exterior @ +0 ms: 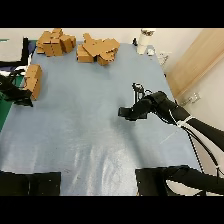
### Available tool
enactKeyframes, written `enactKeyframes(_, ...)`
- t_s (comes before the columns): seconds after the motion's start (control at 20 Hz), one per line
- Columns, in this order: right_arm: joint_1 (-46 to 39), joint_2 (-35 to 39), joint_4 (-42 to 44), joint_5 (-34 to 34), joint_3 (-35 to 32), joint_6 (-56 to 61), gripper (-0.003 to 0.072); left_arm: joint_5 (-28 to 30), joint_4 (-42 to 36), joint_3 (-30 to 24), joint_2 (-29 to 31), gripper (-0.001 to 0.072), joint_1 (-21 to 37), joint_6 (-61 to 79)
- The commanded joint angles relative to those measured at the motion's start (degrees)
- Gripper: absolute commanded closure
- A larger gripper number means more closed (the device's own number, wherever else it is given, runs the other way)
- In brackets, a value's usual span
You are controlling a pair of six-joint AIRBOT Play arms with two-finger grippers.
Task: Fold the box.
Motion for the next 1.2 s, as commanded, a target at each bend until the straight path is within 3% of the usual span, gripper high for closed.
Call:
enactKeyframes(0.0, 0.0, 0.0, 6.0, -0.1, 0.1, -4.2, 0.0685, -8.0, -11.4, 0.6, 0.9, 0.0701, -3.5, -1.0)
enactKeyframes(0.35, 0.0, -3.1, 10.6, -1.0, 4.1, -10.0, 0.0687, 5.2, -12.3, -13.6, 14.8, 0.0702, -27.4, -4.5)
enactKeyframes(0.6, 0.7, -8.0, 13.6, -1.9, 9.4, -12.4, 0.0686, 14.1, -12.3, -19.0, 17.6, 0.0701, -41.1, -8.7)
enactKeyframes(0.75, 1.0, -8.6, 15.3, -2.9, 9.7, -13.8, 0.0685, 19.9, -12.3, -19.0, 17.6, 0.0699, -45.1, -8.7)
enactKeyframes(0.9, 1.0, -8.5, 13.7, -8.5, 9.7, -13.8, 0.0685, 19.7, -12.6, -19.0, 17.6, 0.0699, -46.2, -8.7)
enactKeyframes(1.15, 1.0, -8.5, 13.6, -8.9, 9.7, -13.8, 0.0685, 20.0, -12.6, -19.0, 17.6, 0.0699, -46.3, -8.7)
